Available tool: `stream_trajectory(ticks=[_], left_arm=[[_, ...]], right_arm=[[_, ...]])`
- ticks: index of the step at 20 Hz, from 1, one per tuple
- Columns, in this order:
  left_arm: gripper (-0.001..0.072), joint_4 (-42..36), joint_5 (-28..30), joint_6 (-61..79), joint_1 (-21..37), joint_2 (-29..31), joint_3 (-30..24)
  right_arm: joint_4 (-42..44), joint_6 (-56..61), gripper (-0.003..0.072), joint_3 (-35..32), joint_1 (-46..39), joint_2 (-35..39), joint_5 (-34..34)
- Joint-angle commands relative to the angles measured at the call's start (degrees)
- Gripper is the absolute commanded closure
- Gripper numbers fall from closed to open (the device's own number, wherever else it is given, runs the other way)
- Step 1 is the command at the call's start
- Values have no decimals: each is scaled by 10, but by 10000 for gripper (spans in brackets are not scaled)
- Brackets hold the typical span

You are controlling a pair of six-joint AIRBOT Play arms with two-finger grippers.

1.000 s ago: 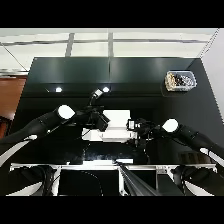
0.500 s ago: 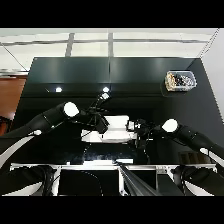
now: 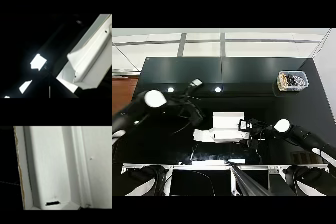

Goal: Fold the box and place the chain.

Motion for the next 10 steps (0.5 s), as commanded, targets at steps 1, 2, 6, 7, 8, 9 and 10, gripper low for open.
stream_trajectory(ticks=[1,2,6,7,8,9,10], left_arm=[[680,-73,31,63,27,105,-83],[679,-108,29,112,20,123,-108],[-4,-85,78,247,-56,128,-161],[-3,-59,113,252,-78,123,-164],[-1,-29,152,257,-100,114,-164],[1,-7,181,266,-119,103,-164],[2,22,198,283,-135,90,-164]], right_arm=[[0,0,439,0,0,0,0],[0,0,439,0,0,0,0],[0,0,439,0,0,0,0],[0,0,439,0,0,0,0],[0,0,439,0,0,0,0],[0,0,439,0,0,0,0],[0,0,439,0,0,0,0]])
